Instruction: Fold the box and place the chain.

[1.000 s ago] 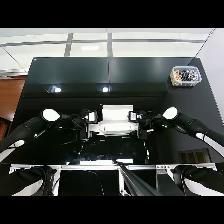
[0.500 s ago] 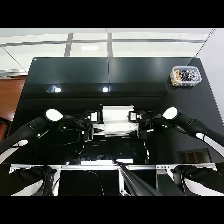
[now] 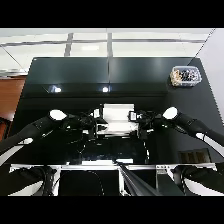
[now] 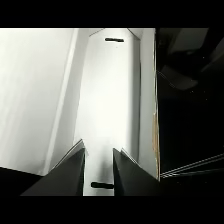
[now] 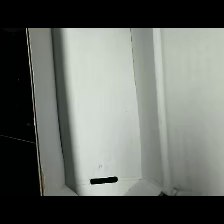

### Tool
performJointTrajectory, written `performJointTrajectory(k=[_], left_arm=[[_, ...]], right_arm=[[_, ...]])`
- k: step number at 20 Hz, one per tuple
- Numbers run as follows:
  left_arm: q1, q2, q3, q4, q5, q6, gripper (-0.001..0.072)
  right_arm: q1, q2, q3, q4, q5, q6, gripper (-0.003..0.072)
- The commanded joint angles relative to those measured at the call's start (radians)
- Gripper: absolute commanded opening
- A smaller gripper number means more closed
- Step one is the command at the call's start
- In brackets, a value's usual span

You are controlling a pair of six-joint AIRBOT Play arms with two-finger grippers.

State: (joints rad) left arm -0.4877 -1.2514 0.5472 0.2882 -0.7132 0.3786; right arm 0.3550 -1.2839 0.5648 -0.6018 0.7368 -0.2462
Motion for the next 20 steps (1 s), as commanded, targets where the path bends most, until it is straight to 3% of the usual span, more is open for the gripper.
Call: performJointTrajectory(k=[1, 2, 4, 5, 6, 7, 9, 11, 12, 15, 17, 20], left_arm=[[-0.008, -0.007, 0.002, 0.014, 0.021, 0.004, 0.0164], [-0.013, -0.008, 0.002, 0.035, 0.021, 0.004, 0.0044], [-0.032, -0.008, 0.002, 0.068, 0.022, 0.005, 0.0029], [-0.042, -0.008, 0.002, 0.083, 0.025, 0.005, 0.0074], [-0.053, -0.008, 0.002, 0.098, 0.03, 0.005, 0.0291], [-0.058, -0.008, 0.002, 0.098, 0.034, 0.005, 0.0366], [-0.058, -0.008, 0.002, 0.097, 0.035, 0.007, 0.0171], [-0.058, -0.008, 0.002, 0.097, 0.048, 0.006, 0.0359], [-0.056, -0.007, 0.003, 0.097, 0.053, 0.007, 0.0174], [-0.038, 0.016, 0.007, 0.124, 0.056, -0.05, 0.0027], [0.006, 0.085, 0.008, 0.208, 0.055, -0.241, 0.0028], [0.127, 0.242, 0.008, 0.466, 0.044, -0.673, 0.0027]], right_arm=[[0.001, 0.0, 0.0, -0.001, 0.0, -0.001, 0.0077], [0.001, 0.0, 0.0, -0.001, 0.0, -0.001, 0.0077], [0.001, 0.0, 0.0, -0.001, 0.0, -0.001, 0.0076], [0.001, 0.0, 0.0, -0.001, 0.0, -0.001, 0.0077], [0.001, 0.0, 0.0, -0.001, 0.0, -0.001, 0.0077], [0.001, 0.0, 0.0, -0.001, 0.0, -0.001, 0.0077], [0.001, 0.0, 0.0, -0.001, 0.0, -0.001, 0.0077], [0.001, 0.0, 0.0, -0.001, 0.0, -0.001, 0.0076], [0.001, 0.0, 0.0, -0.001, 0.0, -0.001, 0.0077], [0.001, 0.0, 0.0, -0.001, 0.0, -0.001, 0.0077], [0.001, 0.0, 0.0, -0.001, 0.0, -0.001, 0.0077], [0.001, 0.0, 0.0, -0.001, 0.0, -0.001, 0.0076]])
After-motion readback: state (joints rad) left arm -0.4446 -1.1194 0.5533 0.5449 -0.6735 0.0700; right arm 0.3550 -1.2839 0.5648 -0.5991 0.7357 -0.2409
